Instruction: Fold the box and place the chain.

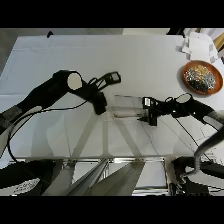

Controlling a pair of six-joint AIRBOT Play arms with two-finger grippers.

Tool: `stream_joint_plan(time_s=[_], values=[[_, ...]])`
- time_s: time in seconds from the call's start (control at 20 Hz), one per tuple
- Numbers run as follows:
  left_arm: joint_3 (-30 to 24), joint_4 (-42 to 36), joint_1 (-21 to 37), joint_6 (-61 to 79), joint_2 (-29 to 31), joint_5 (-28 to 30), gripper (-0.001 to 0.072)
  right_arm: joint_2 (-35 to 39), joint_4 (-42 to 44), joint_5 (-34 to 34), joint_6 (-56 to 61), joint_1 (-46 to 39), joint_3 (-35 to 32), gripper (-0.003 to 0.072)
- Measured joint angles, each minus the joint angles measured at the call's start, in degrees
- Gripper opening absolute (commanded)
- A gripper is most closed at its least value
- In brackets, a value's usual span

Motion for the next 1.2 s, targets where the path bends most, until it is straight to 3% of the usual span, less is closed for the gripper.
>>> stream_joint_plan(time_s=[0.05, 0.15, 0.2, 0.3, 0.35, 0.75, 0.9, 1.2], values=[[0.0, 1.3, 0.0, 3.1, 0.1, -2.8, 0.0047, 0.0, 0.0, 0.0, 0.0, 0.0, 0.0, 0.04], [0.0, 2.4, 0.3, 8.0, -0.2, -6.0, 0.02, 0.0, 0.0, 0.0, 0.0, 0.0, 0.0, 0.04], [0.0, 2.6, 0.4, 9.7, -0.7, -6.6, 0.0267, 0.0, 0.0, 0.0, 0.0, 0.0, 0.0, 0.04], [0.0, 2.5, 0.6, 12.3, -2.1, -6.5, 0.049, 0.0, 0.0, 0.0, 0.0, 0.0, 0.0, 0.04], [0.0, 2.5, 0.6, 14.1, -3.1, -5.9, 0.0522, 0.0, 0.0, 0.0, 0.0, 0.0, 0.0, 0.04], [0.0, -0.6, -0.3, 25.4, -9.7, 2.4, 0.0506, 0.0, 0.0, 0.0, 0.0, 0.0, 0.0, 0.04], [0.0, -1.7, -0.3, 26.9, -10.5, 4.0, 0.0379, 0.0, 0.0, 0.0, 0.0, 0.0, 0.0, 0.04], [0.0, -3.8, -0.5, 28.3, -10.4, 4.5, 0.0382, 0.0, 0.0, 0.0, 0.0, -0.1, 0.0, 0.04]])
